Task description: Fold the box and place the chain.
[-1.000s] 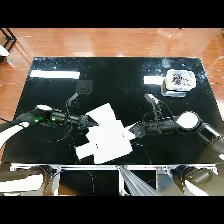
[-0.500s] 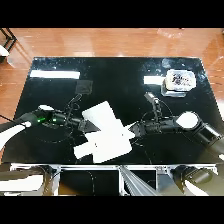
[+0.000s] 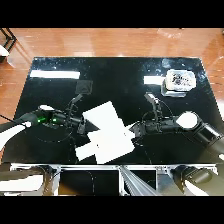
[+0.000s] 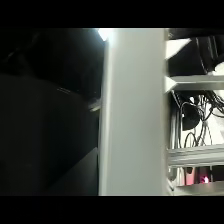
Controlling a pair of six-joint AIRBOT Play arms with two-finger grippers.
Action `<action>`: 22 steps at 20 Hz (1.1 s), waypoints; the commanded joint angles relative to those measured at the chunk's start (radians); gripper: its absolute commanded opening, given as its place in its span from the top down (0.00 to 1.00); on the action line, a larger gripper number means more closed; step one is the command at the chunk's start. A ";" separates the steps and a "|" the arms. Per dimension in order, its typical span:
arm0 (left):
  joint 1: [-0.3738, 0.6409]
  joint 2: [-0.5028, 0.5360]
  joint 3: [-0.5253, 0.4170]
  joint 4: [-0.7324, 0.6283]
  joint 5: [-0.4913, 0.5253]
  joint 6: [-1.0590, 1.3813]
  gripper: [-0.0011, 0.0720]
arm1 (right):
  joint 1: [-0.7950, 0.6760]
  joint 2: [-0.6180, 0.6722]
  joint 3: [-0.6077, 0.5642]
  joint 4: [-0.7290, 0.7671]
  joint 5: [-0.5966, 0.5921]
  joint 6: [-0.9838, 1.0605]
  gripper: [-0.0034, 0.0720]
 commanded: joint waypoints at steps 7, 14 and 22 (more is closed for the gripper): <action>-0.078 0.020 0.094 0.013 0.006 0.216 0.96 | -0.283 0.004 0.102 -0.201 0.210 0.086 0.06; -0.329 0.140 0.245 0.371 0.321 0.323 0.96 | -0.486 0.010 0.301 -0.630 0.327 -0.132 0.06; -0.334 0.101 0.200 0.322 0.526 0.308 0.95 | -0.358 -0.014 0.187 -0.351 0.167 -0.330 0.06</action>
